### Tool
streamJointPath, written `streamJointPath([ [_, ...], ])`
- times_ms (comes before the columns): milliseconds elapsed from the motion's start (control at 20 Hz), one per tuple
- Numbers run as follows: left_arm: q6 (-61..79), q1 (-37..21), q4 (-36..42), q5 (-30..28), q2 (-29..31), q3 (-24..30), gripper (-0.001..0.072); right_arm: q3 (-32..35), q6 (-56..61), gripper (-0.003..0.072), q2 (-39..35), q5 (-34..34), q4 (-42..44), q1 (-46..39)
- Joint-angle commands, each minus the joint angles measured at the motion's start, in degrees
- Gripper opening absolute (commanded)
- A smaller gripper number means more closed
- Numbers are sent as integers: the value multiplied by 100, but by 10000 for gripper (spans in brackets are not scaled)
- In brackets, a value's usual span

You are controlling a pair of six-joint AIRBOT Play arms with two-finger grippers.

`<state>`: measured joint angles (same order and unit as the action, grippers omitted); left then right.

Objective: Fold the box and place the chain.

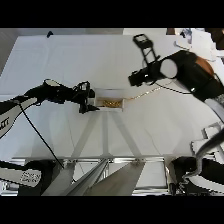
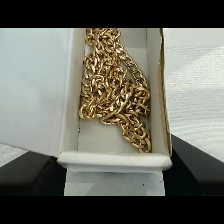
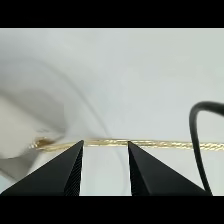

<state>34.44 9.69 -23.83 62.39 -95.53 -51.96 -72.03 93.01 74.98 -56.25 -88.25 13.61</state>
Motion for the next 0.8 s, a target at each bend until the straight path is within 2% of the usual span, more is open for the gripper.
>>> streamJointPath([
  [0,2,4,0,0,2,-2,395,2,42,374,-68,-94,-157,-1239],
  [100,2,4,0,0,2,-2,395,2,37,416,-68,-33,-160,-1976],
  [350,0,4,0,0,2,-2,395,0,37,416,146,236,-153,-3351],
  [600,2,4,0,-2,2,-2,395,-20,11,423,905,758,-136,-3923],
  [750,0,4,0,0,2,-2,395,-278,11,423,1576,708,-76,-4059],
])
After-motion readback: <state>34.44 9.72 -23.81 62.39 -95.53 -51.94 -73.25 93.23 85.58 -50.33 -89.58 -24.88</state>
